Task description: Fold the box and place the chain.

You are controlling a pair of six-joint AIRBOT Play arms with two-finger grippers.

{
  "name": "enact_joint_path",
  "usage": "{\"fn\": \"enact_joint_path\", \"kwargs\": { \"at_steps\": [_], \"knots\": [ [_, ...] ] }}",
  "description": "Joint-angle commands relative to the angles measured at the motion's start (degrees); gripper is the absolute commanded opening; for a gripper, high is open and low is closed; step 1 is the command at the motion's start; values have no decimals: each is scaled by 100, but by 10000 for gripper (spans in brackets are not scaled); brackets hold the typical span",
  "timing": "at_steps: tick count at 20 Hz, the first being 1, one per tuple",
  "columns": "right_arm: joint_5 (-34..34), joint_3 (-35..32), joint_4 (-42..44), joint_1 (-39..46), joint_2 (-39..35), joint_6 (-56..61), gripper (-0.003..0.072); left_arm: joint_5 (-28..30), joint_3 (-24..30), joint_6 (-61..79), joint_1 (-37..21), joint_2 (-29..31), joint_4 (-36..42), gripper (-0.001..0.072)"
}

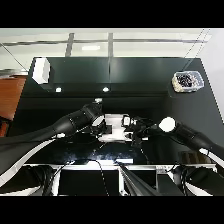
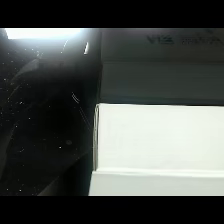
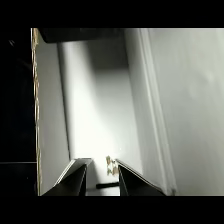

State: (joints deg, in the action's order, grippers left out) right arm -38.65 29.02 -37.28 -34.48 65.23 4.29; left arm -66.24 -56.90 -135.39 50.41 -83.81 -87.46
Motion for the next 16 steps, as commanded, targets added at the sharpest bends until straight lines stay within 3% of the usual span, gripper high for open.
{"fn": "enact_joint_path", "kwargs": {
  "at_steps": [1,7,8,9,10,12,14,16],
  "knots": [
    [754,2,201,-398,157,83,225,0,2,-2,-4,0,-2,33],
    [800,2,271,-409,157,155,226,-4,2,0,-4,0,0,32],
    [756,2,273,-409,157,155,252,-4,2,-2,-4,0,0,33],
    [737,2,275,-409,157,157,380,-4,2,-2,-4,0,0,32],
    [739,0,275,-409,157,164,368,-4,2,0,-2,0,-2,33],
    [739,2,271,-409,157,175,237,-4,2,-2,-2,0,-2,32],
    [743,2,269,-409,157,175,342,-4,2,-2,-2,-2,0,32],
    [769,4,271,-407,131,175,341,-7,2,-2,-2,-2,0,32]
  ]
}}
